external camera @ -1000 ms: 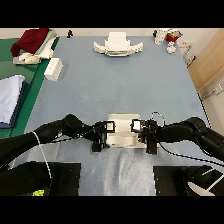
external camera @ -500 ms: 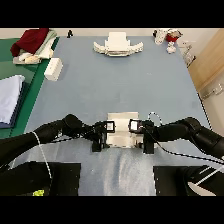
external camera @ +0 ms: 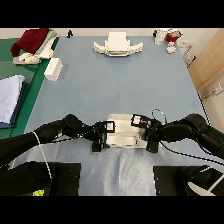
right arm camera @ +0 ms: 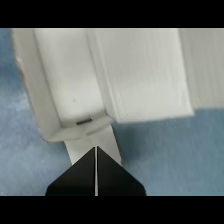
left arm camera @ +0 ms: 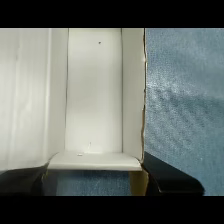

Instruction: Fold the box.

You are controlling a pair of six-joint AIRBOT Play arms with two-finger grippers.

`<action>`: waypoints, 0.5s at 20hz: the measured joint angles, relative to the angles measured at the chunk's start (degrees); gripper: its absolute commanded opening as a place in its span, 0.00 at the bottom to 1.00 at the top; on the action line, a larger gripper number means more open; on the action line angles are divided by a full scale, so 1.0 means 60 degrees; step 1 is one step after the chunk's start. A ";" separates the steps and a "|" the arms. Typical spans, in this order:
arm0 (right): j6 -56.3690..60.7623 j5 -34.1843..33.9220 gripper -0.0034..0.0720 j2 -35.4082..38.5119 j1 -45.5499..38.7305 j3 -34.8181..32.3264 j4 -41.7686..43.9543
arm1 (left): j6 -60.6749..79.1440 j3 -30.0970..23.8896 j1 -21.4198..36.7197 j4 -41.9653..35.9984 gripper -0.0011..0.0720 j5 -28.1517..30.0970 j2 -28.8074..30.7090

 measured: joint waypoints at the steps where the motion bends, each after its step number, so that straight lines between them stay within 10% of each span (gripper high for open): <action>1: 0.1133 -0.0466 0.05 0.0106 -0.0033 0.0164 -0.0947 | 0.0000 0.0000 0.0000 0.0000 0.65 0.0000 0.0000; 6: 0.6575 -0.2608 0.05 0.0270 -0.1359 0.0754 -0.4688 | 0.0004 0.0000 0.0000 0.0004 0.65 0.0000 0.0000; 10: 0.7876 -0.2900 0.05 -0.0044 -0.3956 0.0656 -0.2940 | 0.0011 0.0000 0.0000 0.0004 0.65 0.0000 0.0000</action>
